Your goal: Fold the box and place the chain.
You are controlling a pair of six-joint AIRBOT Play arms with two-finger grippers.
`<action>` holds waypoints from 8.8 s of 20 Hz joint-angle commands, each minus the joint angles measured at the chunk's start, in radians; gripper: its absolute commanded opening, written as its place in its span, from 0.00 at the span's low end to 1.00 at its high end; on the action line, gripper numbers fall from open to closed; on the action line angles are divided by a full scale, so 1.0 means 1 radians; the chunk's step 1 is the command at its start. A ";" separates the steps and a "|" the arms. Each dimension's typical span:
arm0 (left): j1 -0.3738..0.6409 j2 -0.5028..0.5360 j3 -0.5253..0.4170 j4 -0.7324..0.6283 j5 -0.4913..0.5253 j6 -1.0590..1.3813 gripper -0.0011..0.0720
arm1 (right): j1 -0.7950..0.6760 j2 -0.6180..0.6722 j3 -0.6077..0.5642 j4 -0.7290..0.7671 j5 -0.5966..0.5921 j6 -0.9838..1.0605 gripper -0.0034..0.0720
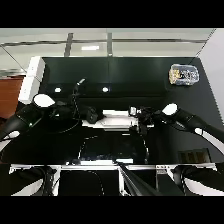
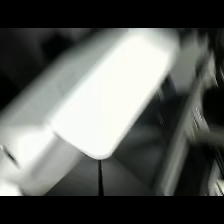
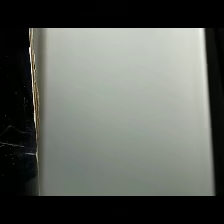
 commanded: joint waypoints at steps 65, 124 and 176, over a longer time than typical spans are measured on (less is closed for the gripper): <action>-0.140 -0.166 0.048 0.364 0.188 0.712 0.31 | 0.000 -0.001 -0.001 0.000 0.009 0.030 0.66; 0.248 -0.315 0.139 0.192 -0.317 -0.362 0.98 | 0.000 -0.001 -0.001 0.000 0.009 0.030 0.66; -0.390 -0.427 0.523 1.096 -0.300 -1.471 0.68 | 0.000 -0.001 -0.001 0.000 0.009 0.031 0.66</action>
